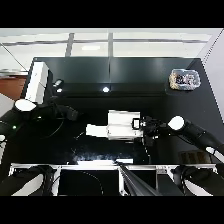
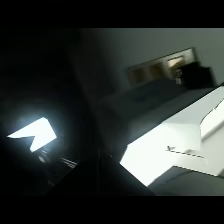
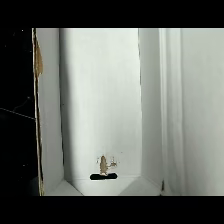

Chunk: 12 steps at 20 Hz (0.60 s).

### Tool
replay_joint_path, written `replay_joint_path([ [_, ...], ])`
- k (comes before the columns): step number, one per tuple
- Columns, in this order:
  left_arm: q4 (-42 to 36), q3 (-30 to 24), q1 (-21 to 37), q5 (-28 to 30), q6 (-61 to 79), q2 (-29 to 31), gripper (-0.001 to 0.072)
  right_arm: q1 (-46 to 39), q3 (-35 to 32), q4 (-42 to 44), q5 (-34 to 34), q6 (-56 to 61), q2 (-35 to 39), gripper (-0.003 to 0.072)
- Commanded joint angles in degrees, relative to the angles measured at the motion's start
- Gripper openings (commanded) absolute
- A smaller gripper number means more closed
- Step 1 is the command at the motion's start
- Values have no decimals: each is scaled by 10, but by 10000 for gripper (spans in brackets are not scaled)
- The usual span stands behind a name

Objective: Fold the box and place the chain.

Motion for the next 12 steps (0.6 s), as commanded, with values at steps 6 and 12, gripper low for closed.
replay_joint_path([
  [6,87,-10,76,-121,-247,-35,31,0,0,2,-1,0,0,536],
  [12,65,-37,73,-94,-244,-57,31,0,0,4,0,0,0,536],
])
